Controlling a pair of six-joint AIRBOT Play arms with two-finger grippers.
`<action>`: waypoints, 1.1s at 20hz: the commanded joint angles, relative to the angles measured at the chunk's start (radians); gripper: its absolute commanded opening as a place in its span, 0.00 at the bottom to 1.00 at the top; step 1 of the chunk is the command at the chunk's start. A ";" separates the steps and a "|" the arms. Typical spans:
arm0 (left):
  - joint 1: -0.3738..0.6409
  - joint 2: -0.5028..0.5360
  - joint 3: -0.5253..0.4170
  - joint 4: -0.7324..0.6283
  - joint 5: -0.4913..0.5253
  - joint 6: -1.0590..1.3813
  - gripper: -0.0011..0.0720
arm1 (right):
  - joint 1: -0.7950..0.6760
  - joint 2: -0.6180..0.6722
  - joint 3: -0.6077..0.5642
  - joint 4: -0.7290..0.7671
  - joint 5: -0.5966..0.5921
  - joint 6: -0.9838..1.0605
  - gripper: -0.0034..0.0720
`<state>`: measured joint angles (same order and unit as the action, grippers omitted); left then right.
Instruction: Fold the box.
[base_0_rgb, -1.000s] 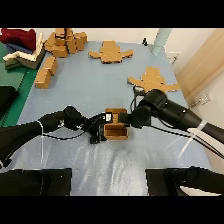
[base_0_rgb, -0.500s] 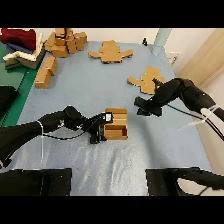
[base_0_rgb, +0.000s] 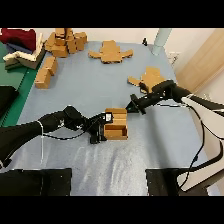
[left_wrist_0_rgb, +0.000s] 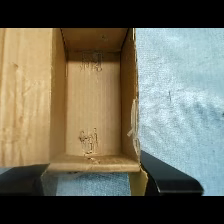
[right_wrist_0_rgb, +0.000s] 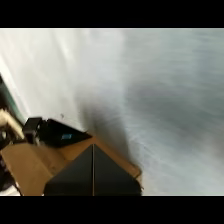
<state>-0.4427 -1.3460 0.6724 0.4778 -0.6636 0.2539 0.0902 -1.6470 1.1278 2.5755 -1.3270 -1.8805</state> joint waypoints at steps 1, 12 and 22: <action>0.000 0.000 0.000 0.000 0.000 0.000 0.55 | 0.065 -0.062 0.064 0.069 -0.146 -0.198 0.05; 0.000 0.000 0.000 0.000 0.000 0.000 0.55 | 0.276 0.183 -0.001 -0.243 -0.172 -0.305 0.05; 0.000 0.000 0.000 0.000 0.000 0.000 0.55 | 0.384 0.352 -0.219 -0.264 0.204 -0.465 0.05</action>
<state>-0.4427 -1.3460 0.6724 0.4778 -0.6636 0.2535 0.4400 -1.3384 0.9565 2.3207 -1.2343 -2.2917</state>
